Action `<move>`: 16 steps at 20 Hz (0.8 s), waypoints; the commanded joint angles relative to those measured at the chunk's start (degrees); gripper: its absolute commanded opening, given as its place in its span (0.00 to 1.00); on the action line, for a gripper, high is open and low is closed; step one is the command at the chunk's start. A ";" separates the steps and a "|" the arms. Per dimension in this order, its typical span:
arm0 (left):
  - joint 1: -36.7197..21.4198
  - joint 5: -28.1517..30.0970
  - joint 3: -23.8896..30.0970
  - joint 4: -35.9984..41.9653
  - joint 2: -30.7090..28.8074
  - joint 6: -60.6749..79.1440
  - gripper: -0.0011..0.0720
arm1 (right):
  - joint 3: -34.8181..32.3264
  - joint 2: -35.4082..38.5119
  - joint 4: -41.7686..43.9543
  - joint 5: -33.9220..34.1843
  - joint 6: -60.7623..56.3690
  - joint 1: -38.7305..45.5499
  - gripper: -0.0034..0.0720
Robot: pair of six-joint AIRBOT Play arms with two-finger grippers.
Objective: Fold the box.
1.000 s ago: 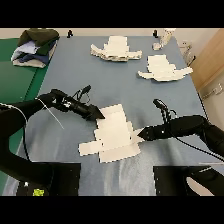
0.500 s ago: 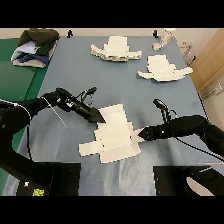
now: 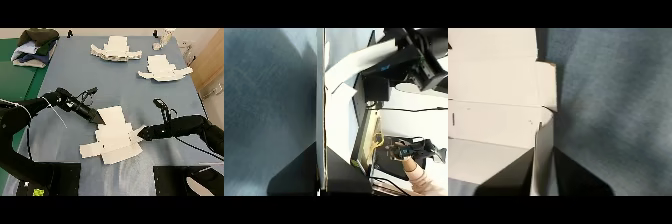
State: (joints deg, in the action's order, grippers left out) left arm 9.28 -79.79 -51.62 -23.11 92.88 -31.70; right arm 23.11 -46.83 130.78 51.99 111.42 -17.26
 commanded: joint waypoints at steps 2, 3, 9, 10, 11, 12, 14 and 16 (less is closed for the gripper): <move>0.39 -1.55 -2.75 1.38 -0.55 6.80 0.03 | 2.54 -0.02 -18.51 -3.93 -5.05 0.07 0.46; 0.98 -1.46 -3.69 1.44 -1.46 10.25 0.03 | 3.52 -0.02 -25.31 -5.38 -10.56 0.07 0.46; 7.87 9.79 -5.57 -0.09 -10.29 25.33 0.03 | 11.13 -1.07 -57.29 -5.62 -45.16 0.22 0.64; 8.98 12.48 -5.55 -1.40 -11.91 26.16 0.03 | 12.90 -1.03 -59.69 -5.64 -50.12 0.20 0.64; 10.16 14.82 -5.42 -2.99 -13.77 26.38 0.03 | 14.43 -1.01 -61.05 -5.68 -53.09 0.20 0.64; 11.26 16.17 -5.01 -4.33 -15.69 26.47 0.03 | 15.91 -1.03 -61.18 -5.77 -53.92 0.20 0.64; 13.70 18.64 -2.86 -5.40 -20.26 30.51 0.02 | 17.42 -1.03 -60.89 -6.32 -53.99 0.15 0.63; 16.48 25.75 1.18 -5.14 -25.20 35.10 0.02 | 17.51 -1.09 -59.78 -6.49 -53.99 0.15 0.63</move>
